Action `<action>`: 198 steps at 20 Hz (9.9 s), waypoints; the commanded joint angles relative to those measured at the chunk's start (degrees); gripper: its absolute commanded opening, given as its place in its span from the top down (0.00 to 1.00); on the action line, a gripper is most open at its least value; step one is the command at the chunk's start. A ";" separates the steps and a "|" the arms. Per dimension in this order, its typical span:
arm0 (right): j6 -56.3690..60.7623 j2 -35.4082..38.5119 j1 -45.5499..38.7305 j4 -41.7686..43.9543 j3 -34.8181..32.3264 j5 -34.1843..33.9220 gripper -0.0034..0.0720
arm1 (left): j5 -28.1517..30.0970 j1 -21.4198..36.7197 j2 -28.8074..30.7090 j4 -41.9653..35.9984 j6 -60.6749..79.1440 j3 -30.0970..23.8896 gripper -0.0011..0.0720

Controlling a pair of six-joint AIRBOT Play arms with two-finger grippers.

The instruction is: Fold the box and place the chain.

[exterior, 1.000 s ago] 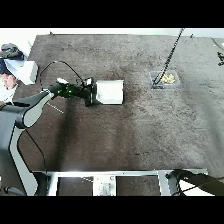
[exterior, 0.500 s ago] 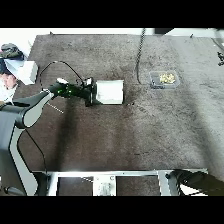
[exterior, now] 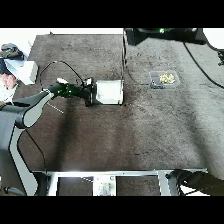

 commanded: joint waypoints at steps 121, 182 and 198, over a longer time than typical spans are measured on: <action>12.61 -26.77 -26.62 24.06 -34.07 -25.38 0.50 | 0.00 -0.04 0.04 0.02 0.02 -0.02 0.61; 15.19 -23.74 -27.21 18.23 -36.81 -28.65 0.61 | 0.00 -0.04 0.04 0.02 0.02 -0.02 0.61; 8.87 1.07 -22.88 20.09 -36.41 -7.85 0.93 | -0.02 -0.04 0.04 0.02 0.02 -0.02 0.61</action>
